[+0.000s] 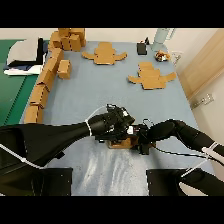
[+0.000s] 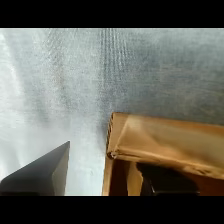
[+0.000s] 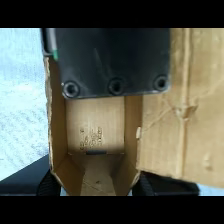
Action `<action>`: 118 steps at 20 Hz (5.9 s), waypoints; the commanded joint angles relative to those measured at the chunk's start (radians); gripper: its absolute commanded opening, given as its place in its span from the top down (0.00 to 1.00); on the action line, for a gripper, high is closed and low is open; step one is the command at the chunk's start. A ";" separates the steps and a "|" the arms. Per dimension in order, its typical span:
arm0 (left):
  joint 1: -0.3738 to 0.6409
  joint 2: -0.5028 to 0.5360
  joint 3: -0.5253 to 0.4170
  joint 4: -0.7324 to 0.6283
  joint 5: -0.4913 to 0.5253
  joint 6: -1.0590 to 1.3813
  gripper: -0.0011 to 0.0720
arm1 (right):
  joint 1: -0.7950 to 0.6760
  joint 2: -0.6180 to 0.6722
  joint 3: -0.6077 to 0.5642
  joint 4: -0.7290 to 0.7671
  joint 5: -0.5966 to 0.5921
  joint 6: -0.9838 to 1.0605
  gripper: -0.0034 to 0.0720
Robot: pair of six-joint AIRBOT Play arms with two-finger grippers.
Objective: Fold the box.
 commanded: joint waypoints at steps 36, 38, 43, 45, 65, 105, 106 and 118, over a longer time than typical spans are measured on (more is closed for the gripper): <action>0.608 0.015 0.248 -0.591 -0.323 0.861 0.86 | 0.000 0.000 0.001 0.000 0.000 0.000 0.33; 0.653 0.019 0.275 -0.586 -0.328 1.149 0.96 | 0.000 0.000 0.001 0.000 0.000 0.000 0.33; 0.674 0.068 0.178 -0.587 -0.213 1.533 0.97 | 0.000 0.000 0.001 0.000 0.000 0.000 0.33; 0.675 0.129 0.037 -0.677 -0.175 1.633 0.96 | 0.000 0.000 0.001 0.000 0.000 0.000 0.33; 0.461 0.509 -0.786 -1.014 0.569 2.712 0.03 | 0.000 0.001 0.001 0.000 0.000 0.000 0.33; 0.338 0.331 -0.693 -1.149 0.687 2.829 0.03 | 0.000 0.001 0.001 0.000 0.000 0.000 0.33; 0.338 0.329 -0.693 -1.149 0.687 2.830 0.03 | 0.000 0.001 0.001 0.000 0.000 0.000 0.33; 0.331 0.319 -0.685 -1.145 0.713 2.811 0.19 | 0.000 0.001 0.001 0.000 0.000 0.000 0.33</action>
